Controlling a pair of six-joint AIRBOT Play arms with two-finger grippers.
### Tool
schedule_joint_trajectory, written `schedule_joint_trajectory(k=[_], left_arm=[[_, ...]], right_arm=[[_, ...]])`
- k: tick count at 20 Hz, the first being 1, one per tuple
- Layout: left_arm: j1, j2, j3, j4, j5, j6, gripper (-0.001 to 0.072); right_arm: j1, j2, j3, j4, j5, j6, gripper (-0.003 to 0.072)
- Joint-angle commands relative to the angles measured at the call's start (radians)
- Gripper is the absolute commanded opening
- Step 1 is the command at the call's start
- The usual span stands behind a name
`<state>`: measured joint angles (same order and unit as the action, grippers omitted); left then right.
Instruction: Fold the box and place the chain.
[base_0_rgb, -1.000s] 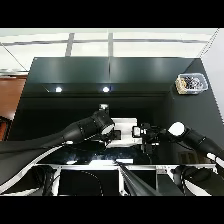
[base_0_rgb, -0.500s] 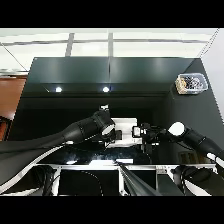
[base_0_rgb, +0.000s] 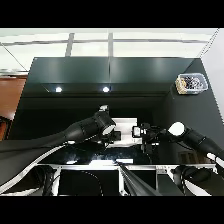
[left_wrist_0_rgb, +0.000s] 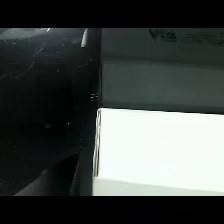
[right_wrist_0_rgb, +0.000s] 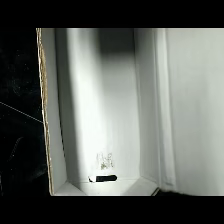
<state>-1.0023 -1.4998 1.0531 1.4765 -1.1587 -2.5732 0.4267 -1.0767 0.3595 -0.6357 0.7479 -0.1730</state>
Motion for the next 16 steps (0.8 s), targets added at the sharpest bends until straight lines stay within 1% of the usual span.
schedule_joint_trajectory(k=[1,4,8,14,15,16], left_arm=[[0.001,-0.001,0.000,-0.011,0.021,0.000,0.0271],[0.001,-0.002,0.000,-0.011,0.021,0.000,0.0261],[0.001,-0.002,0.000,-0.012,0.022,0.001,0.0027],[0.001,-0.001,0.000,-0.011,0.026,0.001,0.0029],[0.001,-0.001,0.000,-0.011,0.026,0.001,0.0071],[0.001,-0.001,0.000,-0.009,0.026,0.001,0.0236]], right_arm=[[-0.001,-0.001,0.000,0.000,0.000,0.000,0.0090],[-0.001,-0.001,0.000,0.000,0.000,0.000,0.0091],[0.000,-0.001,0.000,0.000,0.000,0.000,0.0090],[0.000,-0.001,0.000,0.000,0.000,0.000,0.0090],[0.000,-0.001,0.000,0.000,0.000,0.000,0.0091],[-0.001,-0.001,0.000,0.000,0.000,0.000,0.0091]])
